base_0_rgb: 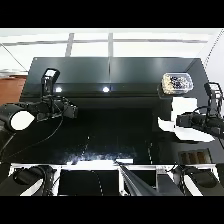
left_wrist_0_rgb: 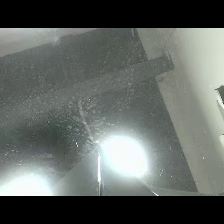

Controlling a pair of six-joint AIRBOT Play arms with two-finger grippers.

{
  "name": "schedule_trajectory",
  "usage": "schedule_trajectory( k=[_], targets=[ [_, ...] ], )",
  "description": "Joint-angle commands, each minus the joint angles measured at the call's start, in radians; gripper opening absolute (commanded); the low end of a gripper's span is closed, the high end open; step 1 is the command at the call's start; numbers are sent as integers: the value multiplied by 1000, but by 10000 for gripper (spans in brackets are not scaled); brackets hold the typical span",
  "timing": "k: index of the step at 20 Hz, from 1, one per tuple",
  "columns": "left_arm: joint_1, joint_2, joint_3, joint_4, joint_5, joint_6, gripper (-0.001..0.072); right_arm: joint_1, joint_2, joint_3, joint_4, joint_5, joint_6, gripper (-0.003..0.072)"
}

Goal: Fold the box and place the chain.

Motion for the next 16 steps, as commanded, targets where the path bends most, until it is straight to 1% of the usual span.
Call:
schedule_trajectory(
  k=[1,13,15,16],
  targets=[
    [0,0,0,0,0,0,29,0,1,0,0,0,0,20],
    [0,0,0,0,0,0,29,0,1,0,-3,0,-9,20],
    [-1,0,0,-15,8,0,28,0,1,0,-97,0,-129,20],
    [-1,0,0,-16,8,0,29,0,1,0,-144,0,-136,20]
  ],
)
